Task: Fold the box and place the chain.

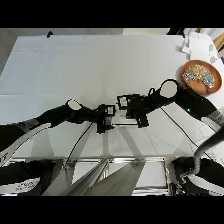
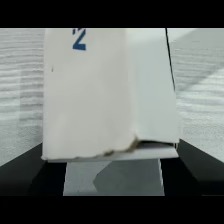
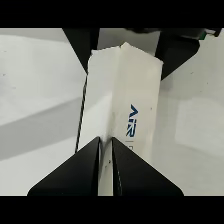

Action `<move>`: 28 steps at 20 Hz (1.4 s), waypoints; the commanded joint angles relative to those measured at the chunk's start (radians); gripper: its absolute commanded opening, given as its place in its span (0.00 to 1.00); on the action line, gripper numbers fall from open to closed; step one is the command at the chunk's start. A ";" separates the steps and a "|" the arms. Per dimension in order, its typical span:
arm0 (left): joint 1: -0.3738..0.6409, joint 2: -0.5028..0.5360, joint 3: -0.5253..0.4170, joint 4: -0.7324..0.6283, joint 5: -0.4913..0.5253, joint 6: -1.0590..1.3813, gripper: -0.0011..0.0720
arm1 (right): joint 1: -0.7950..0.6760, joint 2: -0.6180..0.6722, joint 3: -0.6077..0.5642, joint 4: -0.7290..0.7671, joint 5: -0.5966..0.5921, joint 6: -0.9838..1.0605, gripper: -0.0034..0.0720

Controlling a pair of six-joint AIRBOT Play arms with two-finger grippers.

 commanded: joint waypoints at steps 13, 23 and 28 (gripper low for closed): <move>0.000 0.000 0.001 0.001 -0.002 0.000 0.38 | 0.000 0.000 -0.026 -0.006 -0.074 0.000 0.10; 0.000 0.000 0.001 0.001 -0.002 0.000 0.38 | 0.000 0.022 -0.038 -0.041 -0.074 0.001 0.10; 0.000 0.000 0.001 0.001 -0.002 0.000 0.38 | 0.000 0.021 -0.085 -0.010 -0.091 0.000 0.10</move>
